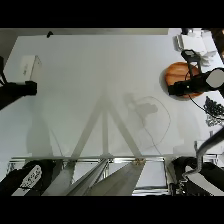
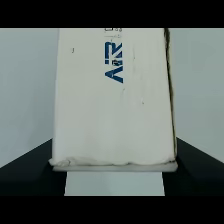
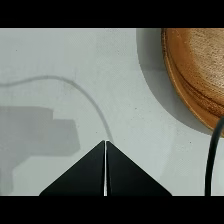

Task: Fold the box and place the chain.

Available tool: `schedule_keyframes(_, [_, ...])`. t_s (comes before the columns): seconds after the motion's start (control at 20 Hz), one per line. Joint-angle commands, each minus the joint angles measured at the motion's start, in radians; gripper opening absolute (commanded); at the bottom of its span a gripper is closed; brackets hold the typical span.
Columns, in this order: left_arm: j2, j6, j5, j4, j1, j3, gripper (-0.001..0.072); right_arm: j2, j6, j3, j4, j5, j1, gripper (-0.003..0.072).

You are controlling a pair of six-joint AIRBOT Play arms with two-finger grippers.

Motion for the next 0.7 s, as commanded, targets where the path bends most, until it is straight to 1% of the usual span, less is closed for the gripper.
schedule_keyframes(0.0, [-0.076,-0.018,0.114,0.077,0.009,-0.114,0.0009,0.001,0.0,0.0,0.0,0.0,0.0,0.001])
schedule_keyframes(0.1, [-0.131,-0.02,0.111,0.089,0.009,-0.114,0.0009,0.001,0.0,0.0,0.0,0.0,0.0,0.001])
schedule_keyframes(0.15, [-0.155,-0.02,0.11,0.088,0.008,-0.114,0.0022,0.001,0.0,0.0,0.0,0.0,0.0,0.001])
schedule_keyframes(0.2, [-0.175,-0.019,0.109,0.089,0.008,-0.114,0.0066,0.001,0.0,0.0,0.0,0.0,0.0,0.001])
schedule_keyframes(0.25, [-0.185,-0.018,0.112,0.092,0.008,-0.114,0.016,0.001,0.0,0.0,0.0,0.0,0.0,0.001])
schedule_keyframes(0.35, [-0.188,-0.018,0.14,0.092,0.008,-0.114,0.0393,0.001,0.0,0.0,0.0,0.0,0.0,0.001])
schedule_keyframes(0.45, [-0.188,-0.019,0.126,0.09,0.008,-0.114,0.0598,0.001,0.0,0.0,0.0,0.0,0.0,0.001])
schedule_keyframes(0.5, [-0.187,-0.019,0.108,0.09,0.008,-0.114,0.0671,0.001,0.0,0.0,0.0,0.0,0.0,0.001])
schedule_keyframes(0.55, [-0.187,-0.019,0.09,0.09,0.008,-0.114,0.0704,0.001,0.0,0.0,0.0,0.0,0.0,0.001])
schedule_keyframes(0.65, [-0.175,-0.019,0.064,0.09,0.007,-0.114,0.0704,0.001,0.0,0.0,0.0,0.0,0.0,0.001])
